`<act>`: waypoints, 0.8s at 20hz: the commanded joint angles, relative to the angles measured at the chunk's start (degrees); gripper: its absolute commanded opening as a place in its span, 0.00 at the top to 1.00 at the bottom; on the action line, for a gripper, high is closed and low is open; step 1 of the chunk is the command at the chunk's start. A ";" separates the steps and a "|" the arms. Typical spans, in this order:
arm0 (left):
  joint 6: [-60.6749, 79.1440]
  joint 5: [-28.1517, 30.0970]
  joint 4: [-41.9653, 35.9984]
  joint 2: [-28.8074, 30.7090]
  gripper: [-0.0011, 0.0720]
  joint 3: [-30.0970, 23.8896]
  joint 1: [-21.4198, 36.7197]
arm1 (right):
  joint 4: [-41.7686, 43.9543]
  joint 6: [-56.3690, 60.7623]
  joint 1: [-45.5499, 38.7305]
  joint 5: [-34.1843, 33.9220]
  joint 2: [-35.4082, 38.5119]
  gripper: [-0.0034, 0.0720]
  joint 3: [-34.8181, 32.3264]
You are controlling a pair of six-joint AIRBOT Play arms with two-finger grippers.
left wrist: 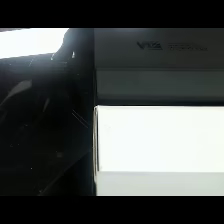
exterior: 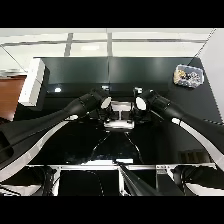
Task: Fold the box and place the chain.
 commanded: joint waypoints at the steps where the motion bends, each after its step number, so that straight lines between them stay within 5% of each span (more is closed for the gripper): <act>1: 0.02 -0.04 0.04 -0.04 0.95 0.04 0.02 | -1.20 -3.23 -0.02 3.19 0.61 0.59 3.37; 5: 0.02 -0.02 0.02 -0.04 0.95 0.04 0.02 | -5.27 -7.65 -0.04 10.69 3.69 0.59 7.74; 10: 0.02 0.09 0.04 -0.04 0.95 0.04 0.02 | -12.90 -9.68 -1.11 11.85 13.38 0.60 8.24; 16: 0.02 0.26 0.07 -0.04 0.95 0.04 0.02 | -26.58 -15.39 -15.52 13.60 18.71 0.60 8.02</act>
